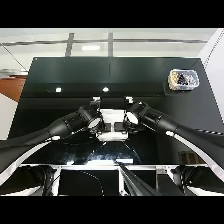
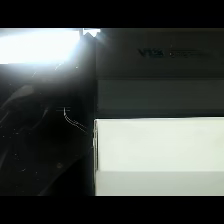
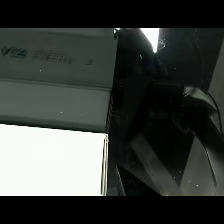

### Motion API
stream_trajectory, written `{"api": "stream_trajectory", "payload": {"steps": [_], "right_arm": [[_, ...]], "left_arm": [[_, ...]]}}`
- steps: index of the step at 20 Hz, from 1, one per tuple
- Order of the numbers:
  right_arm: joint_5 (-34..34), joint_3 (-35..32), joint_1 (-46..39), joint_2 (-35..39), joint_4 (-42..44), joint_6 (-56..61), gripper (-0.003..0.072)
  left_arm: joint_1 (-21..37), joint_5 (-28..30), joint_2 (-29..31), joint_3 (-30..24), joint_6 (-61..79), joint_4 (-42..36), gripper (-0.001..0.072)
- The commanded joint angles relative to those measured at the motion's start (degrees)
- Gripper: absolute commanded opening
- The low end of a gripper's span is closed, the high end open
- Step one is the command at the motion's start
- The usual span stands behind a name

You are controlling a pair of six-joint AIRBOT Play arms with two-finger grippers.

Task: Fold the box and place the chain.

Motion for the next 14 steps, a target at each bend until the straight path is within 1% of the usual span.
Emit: {"api": "stream_trajectory", "payload": {"steps": [1,12,14], "right_arm": [[-0.37,0.02,0.15,-0.15,-0.17,1.2,0.0201],[0.59,0.02,1.49,-0.35,-0.15,2.64,0.0202],[1.55,0.02,1.51,-0.33,0.02,2.62,0.0219]], "left_arm": [[-0.02,-0.07,-0.02,0.02,0.07,0.0,0.0032],[-0.02,-0.07,-0.02,0.02,0.07,0.0,0.0032],[-0.02,-0.04,-0.02,0.02,0.04,0.0,0.0032]]}}
